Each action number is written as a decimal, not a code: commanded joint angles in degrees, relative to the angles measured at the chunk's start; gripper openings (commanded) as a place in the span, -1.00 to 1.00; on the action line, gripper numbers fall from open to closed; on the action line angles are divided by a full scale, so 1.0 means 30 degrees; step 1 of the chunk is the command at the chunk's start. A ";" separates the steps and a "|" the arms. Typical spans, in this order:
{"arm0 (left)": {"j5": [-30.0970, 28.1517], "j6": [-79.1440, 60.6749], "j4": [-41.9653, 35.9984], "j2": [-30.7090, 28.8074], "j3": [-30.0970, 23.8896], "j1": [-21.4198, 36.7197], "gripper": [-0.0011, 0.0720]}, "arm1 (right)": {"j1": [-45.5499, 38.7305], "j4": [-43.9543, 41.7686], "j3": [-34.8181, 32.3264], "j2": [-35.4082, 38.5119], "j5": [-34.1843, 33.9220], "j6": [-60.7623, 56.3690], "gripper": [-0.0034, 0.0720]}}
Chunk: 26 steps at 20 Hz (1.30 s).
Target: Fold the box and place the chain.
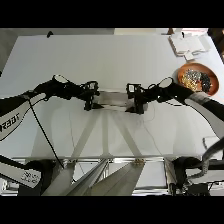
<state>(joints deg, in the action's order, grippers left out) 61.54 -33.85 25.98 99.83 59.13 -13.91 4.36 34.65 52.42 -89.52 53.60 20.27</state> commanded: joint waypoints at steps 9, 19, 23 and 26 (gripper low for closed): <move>-0.0954 0.1763 0.0204 -0.0087 0.0015 0.0007 -0.05 | -0.3519 0.0015 0.0007 0.2244 0.3402 -0.3344 0.68; -0.1246 0.1800 0.0831 -0.0248 0.0015 0.0007 -0.05 | -0.0452 -0.3519 0.0007 0.2412 0.2922 -0.5013 -0.89; -0.1297 0.1807 0.1698 -0.0240 0.0015 0.0000 -0.05 | 0.0328 -0.5894 0.0007 0.2266 -0.2958 -0.6200 -0.90; -0.1304 0.1821 0.1916 -0.0240 0.0015 0.0000 -0.05 | 0.0291 -0.6870 0.0007 0.1690 -0.4721 -0.6193 -0.90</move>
<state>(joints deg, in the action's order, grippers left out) 57.93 -28.23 29.91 99.07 59.22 -13.91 4.60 17.98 52.38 -83.24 47.88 2.92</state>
